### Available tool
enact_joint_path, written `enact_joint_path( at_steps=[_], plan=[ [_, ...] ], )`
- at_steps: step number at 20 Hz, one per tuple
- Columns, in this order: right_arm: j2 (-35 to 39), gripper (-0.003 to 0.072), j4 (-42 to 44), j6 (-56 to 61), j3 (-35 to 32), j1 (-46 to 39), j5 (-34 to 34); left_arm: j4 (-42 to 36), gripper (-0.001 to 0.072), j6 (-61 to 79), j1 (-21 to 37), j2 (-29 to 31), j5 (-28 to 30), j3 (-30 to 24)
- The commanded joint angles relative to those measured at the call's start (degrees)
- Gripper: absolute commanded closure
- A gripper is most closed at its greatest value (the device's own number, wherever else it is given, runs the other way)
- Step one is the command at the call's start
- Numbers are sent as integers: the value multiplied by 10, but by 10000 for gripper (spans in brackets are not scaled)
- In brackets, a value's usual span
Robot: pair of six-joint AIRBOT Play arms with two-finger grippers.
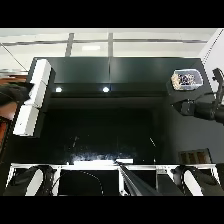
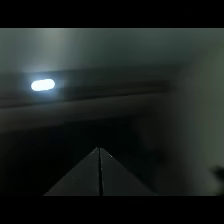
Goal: Fold the box and place the chain.
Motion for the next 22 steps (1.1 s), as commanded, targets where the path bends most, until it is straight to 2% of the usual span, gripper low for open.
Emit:
enact_joint_path(
  at_steps=[1, 3, 4, 7, 22],
  plan=[
    [94, 646, -85, 22, -59, 7, -70, 69, 685, -111, -160, 65, 69, -72],
    [107, 647, -85, 23, -95, 7, -96, 171, 684, -185, -211, 77, 99, -95],
    [107, 648, -85, 23, -99, 7, -90, 194, 683, -217, -218, 77, 99, -93],
    [107, 648, -82, 23, -99, 7, -71, 196, 681, -224, -215, 78, 99, -91],
    [107, 648, -82, 23, -99, 7, -71, 195, 681, -224, -216, 77, 97, -91]
  ],
)
